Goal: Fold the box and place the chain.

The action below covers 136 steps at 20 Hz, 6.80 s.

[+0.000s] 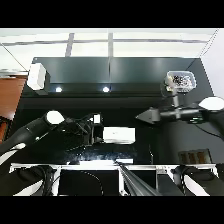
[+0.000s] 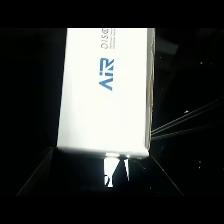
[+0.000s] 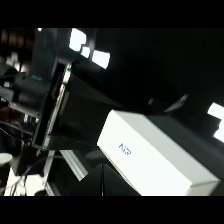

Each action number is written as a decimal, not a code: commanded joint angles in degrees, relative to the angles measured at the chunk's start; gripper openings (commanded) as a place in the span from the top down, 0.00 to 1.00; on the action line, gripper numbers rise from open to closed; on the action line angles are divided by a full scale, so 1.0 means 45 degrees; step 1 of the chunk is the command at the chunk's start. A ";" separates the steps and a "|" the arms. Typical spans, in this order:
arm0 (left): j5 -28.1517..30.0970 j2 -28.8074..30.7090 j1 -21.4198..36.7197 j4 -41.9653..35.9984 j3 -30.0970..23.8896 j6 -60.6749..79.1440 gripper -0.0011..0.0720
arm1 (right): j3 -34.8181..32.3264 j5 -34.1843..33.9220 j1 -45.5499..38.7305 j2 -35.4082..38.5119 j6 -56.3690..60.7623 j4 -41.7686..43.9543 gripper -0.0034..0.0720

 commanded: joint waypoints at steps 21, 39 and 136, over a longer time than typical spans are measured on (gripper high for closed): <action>-0.2108 -0.3934 -0.2565 0.1802 0.5537 -0.3721 0.01 | 0.0185 -0.0044 -0.3395 0.1632 0.0442 -0.1268 0.93; -0.2176 -0.4323 -0.3055 0.1977 0.5537 -0.4109 0.01 | 0.0185 -0.0117 -0.3395 0.1632 0.0491 -0.1273 0.93; -0.0272 1.0122 0.4692 0.8626 -0.1705 -1.9273 0.94 | -0.2395 -0.3861 -0.3332 0.5887 0.2288 -0.7878 0.93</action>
